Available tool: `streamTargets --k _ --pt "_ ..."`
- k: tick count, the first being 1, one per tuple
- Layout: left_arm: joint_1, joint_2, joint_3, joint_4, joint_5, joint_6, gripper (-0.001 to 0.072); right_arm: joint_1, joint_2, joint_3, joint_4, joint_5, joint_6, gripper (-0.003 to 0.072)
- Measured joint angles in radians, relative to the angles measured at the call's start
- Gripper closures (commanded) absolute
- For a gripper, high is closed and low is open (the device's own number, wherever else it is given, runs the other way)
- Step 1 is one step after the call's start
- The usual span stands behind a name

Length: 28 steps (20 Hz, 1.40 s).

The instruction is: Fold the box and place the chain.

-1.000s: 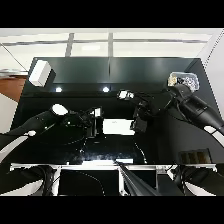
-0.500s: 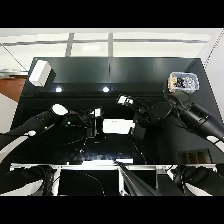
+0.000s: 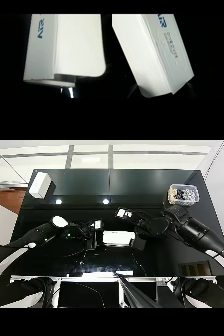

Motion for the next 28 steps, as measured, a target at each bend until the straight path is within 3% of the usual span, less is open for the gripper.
streamTargets --k 8,20,24,28 --pt "0.000 0.000 0.000 0.000 -0.001 0.000 0.0371 -0.060 0.040 0.069 0.073 -0.127 0.006 -0.0014" --pt "0.000 0.000 0.000 0.000 0.000 -0.002 0.0371 -0.097 0.033 -0.044 0.128 0.064 -0.010 -0.0013" --pt "0.000 0.000 0.000 0.000 0.000 -0.002 0.0371 -0.098 0.033 -0.048 0.126 0.066 -0.010 -0.0014" --pt "0.000 0.000 0.000 0.000 0.001 -0.002 0.0371 -0.098 0.037 0.010 0.135 -0.027 0.007 -0.0013"
